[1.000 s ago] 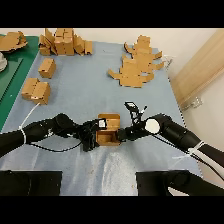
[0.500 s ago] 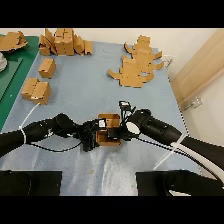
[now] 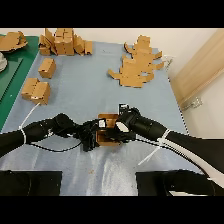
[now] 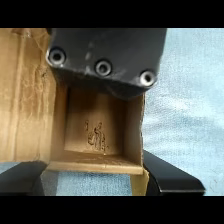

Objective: Fold the box.

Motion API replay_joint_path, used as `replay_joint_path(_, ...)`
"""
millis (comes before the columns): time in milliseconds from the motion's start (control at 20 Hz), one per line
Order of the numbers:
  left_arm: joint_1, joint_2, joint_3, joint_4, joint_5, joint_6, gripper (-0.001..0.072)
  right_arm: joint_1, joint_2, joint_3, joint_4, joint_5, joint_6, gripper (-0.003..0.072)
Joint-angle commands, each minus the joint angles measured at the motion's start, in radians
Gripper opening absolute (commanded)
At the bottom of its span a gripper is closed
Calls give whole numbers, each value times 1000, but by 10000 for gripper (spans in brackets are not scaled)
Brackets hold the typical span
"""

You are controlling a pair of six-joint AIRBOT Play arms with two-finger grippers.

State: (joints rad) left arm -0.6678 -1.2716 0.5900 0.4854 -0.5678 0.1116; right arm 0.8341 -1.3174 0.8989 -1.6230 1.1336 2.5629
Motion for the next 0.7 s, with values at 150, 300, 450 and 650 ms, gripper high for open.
replay_joint_path(150,0,0,1,0,0,0,415,2,-47,6,-5,10,26,35)
replay_joint_path(300,0,0,1,0,0,0,415,2,-48,6,-5,10,17,3)
replay_joint_path(450,0,0,1,0,0,0,415,2,-48,9,-5,11,-6,346)
replay_joint_path(650,0,0,1,0,0,0,415,2,-19,61,-14,90,-17,484)
